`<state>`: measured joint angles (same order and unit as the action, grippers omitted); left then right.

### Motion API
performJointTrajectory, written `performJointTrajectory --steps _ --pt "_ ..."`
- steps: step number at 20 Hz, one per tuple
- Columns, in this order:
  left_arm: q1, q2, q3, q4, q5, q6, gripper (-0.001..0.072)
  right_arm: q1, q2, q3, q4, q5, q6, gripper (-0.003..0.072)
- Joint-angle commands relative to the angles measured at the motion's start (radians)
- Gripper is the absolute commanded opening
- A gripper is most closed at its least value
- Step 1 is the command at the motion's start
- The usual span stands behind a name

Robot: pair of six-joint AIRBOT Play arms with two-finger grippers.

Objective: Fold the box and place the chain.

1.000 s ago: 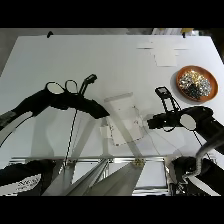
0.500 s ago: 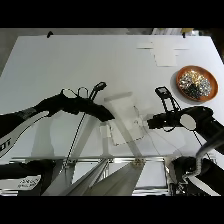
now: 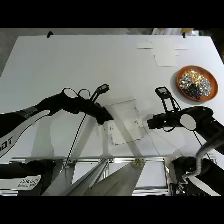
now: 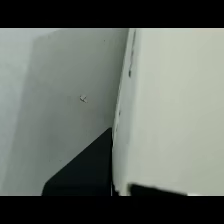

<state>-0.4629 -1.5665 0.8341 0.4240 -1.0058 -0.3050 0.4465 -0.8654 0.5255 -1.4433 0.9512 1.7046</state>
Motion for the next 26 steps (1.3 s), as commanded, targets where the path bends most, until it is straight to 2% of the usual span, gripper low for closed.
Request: performJointTrajectory --steps 1,2,5,6,7,9,14,26 --pt "-0.002 0.000 0.054 0.017 -0.033 0.098 0.0002 0.001 0.001 0.006 0.015 0.006 -0.005 0.0079" --pt "-0.005 0.000 0.072 0.030 -0.040 0.127 0.0002 0.001 0.001 0.014 0.015 0.017 -0.005 0.0130" --pt "-0.029 -0.002 0.085 0.098 -0.018 0.188 0.0002 0.001 0.001 0.076 0.012 0.074 -0.073 0.0141" --pt "-0.043 -0.002 0.085 0.142 -0.012 0.212 0.0002 0.001 0.006 0.106 0.006 0.093 -0.107 0.0188" --pt "-0.056 -0.002 0.085 0.179 -0.011 0.235 0.0002 0.001 0.018 0.131 -0.001 0.109 -0.141 0.0204" --pt "-0.081 -0.002 0.085 0.219 -0.007 0.291 0.0002 0.001 0.056 0.158 -0.022 0.123 -0.199 0.0202" --pt "-0.106 -0.004 0.085 0.195 0.063 0.310 0.0002 0.001 0.096 0.157 -0.056 0.193 -0.240 0.0199" --pt "-0.106 -0.033 0.085 0.195 0.097 0.331 0.0006 0.001 0.096 0.156 -0.056 0.186 -0.240 0.0199"
